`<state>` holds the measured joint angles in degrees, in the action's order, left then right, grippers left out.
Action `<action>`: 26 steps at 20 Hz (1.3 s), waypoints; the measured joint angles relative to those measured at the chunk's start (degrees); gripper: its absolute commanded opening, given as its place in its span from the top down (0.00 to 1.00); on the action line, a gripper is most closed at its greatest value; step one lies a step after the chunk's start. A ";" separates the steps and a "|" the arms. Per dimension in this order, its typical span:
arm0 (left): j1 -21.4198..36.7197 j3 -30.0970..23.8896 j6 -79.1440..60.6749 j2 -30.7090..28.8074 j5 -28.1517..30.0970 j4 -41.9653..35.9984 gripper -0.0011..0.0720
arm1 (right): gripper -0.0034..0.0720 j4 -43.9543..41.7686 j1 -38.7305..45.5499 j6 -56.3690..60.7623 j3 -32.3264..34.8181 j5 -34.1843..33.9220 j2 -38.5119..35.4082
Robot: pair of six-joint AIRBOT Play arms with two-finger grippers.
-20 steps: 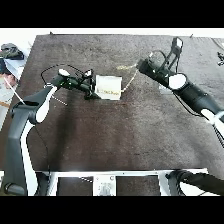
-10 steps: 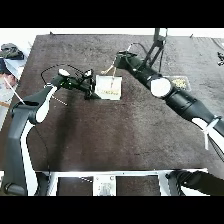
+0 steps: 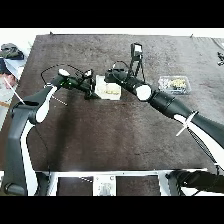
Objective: Fold the box and place the chain.
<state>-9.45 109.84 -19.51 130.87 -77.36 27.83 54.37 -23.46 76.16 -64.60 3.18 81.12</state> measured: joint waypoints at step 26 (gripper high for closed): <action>0.00 0.00 -0.02 0.02 0.00 0.00 0.51 | 0.77 -22.80 26.40 -43.54 -32.94 51.52 23.98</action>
<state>-9.45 109.84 -19.53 130.89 -77.36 27.83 31.57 2.94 32.62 -97.54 54.70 105.10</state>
